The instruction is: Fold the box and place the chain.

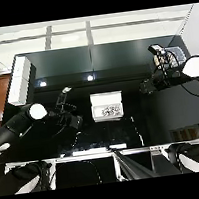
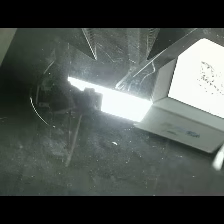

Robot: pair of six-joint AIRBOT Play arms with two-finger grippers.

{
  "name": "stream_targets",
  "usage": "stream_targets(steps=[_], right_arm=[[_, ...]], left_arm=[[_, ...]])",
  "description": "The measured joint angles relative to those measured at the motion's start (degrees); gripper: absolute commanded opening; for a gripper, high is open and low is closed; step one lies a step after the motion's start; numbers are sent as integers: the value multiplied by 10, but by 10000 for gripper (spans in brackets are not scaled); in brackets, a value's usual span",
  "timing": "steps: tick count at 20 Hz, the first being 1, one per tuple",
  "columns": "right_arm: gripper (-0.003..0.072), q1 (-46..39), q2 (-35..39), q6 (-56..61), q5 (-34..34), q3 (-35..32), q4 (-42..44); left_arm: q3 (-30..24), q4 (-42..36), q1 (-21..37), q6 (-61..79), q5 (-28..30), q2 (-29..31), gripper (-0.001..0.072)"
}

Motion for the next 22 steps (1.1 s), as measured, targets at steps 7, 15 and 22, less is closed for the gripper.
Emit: stream_targets(steps=[7,15,22], right_arm=[[366,0,0,12,0,0,1],[366,0,0,29,-9,0,3],[366,0,0,34,-14,0,4]], left_arm=[[-20,-96,4,561,85,-5,719],[25,-181,10,752,72,-110,719],[46,-216,10,788,63,-159,719]])
